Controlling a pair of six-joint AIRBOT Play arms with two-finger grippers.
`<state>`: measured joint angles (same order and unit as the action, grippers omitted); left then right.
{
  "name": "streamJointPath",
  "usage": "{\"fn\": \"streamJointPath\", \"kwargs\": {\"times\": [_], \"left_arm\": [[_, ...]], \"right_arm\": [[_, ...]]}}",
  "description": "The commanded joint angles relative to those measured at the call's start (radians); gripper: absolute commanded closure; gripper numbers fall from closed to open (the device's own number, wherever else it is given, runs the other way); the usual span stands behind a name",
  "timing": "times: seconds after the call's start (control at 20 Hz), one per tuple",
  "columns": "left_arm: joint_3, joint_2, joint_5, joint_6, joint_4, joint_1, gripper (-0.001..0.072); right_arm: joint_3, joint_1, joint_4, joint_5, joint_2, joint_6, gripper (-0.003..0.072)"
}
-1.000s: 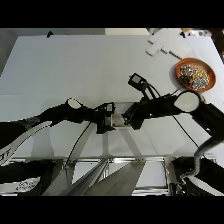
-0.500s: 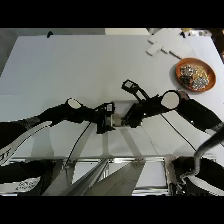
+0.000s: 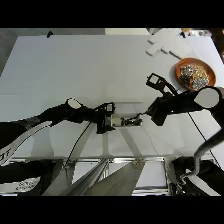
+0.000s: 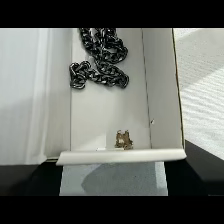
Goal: Fold the box and place the chain.
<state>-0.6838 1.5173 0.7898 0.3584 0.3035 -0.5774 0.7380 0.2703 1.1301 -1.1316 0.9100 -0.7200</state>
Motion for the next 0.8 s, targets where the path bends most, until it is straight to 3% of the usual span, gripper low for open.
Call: {"fn": "streamJointPath", "kwargs": {"times": [0.0, 0.3, 0.4, 0.75], "left_arm": [[0.0, -0.001, 0.0, 0.0, 0.0, 0.0, 0.0576], [0.0, -0.001, 0.0, 0.0, 0.0, 0.0, 0.0576], [0.0, -0.001, 0.0, 0.0, 0.0, 0.0, 0.0576], [0.0, -0.001, 0.0, 0.0, 0.0, 0.0, 0.0576]], "right_arm": [[-0.114, -0.042, 0.037, -0.026, 0.019, 0.296, 0.0468], [-0.294, -0.042, -0.164, 0.181, 0.081, 0.659, 0.0474], [-0.311, -0.042, -0.228, 0.203, 0.101, 0.753, 0.0529], [-0.313, -0.041, -0.284, 0.323, 0.164, 0.866, 0.0528]]}}
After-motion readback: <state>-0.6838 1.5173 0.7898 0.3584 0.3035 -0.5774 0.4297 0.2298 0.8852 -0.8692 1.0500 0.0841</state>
